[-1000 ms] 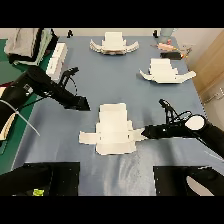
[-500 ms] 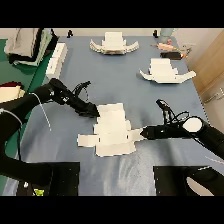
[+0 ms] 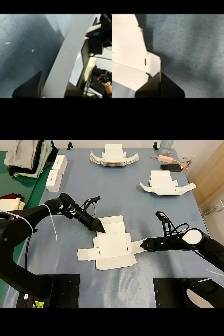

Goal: Fold the box.

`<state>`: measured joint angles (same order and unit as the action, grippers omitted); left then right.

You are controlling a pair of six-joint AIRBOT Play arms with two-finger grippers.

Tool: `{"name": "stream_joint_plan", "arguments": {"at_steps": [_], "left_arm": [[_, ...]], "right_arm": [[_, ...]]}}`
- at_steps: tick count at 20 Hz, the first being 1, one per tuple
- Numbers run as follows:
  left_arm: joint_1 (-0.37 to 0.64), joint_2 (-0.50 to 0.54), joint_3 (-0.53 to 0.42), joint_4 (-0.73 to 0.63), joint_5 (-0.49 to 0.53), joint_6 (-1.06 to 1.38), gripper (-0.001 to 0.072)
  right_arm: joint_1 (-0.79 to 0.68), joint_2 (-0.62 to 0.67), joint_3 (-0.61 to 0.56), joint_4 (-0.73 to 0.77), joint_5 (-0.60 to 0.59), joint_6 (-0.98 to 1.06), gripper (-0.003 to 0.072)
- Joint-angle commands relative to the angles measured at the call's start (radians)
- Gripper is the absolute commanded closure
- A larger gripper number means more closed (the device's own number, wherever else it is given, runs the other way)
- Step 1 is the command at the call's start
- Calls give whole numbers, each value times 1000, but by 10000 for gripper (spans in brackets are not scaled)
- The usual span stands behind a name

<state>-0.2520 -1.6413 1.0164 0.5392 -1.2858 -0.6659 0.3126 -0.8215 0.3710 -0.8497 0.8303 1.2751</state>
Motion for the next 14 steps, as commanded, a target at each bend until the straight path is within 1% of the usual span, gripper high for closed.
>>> {"name": "stream_joint_plan", "arguments": {"at_steps": [1, 2, 3, 7, 8, 10, 11, 12, 14], "left_arm": [[-10, -8, 7, -8, -16, 27, 497], [-7, -8, 7, -8, -17, 34, 639], [-5, -8, 7, -9, -24, 50, 693], [-4, -8, 7, -11, -45, 49, 693], [-4, -8, 6, -21, -60, 48, 693], [-4, -8, 7, -43, -78, 48, 693], [-4, -8, 12, -66, -74, 61, 693], [-4, -7, 25, -73, -73, 133, 694], [-12, 13, 50, -73, -74, 263, 698]], "right_arm": [[1, 0, 0, 1, 8, -1, 685], [1, 0, 0, 1, 12, -1, 685], [1, 0, 0, 1, 17, -2, 685], [1, 0, 0, 1, 24, -1, 683], [1, 0, 0, 1, 24, -1, 634], [0, 0, 0, -10, 5, 0, 455], [0, 0, 3, -34, -6, 0, 445], [-2, 0, 12, -70, -7, 16, 445], [-21, 1, 55, -190, -6, 102, 444]]}}
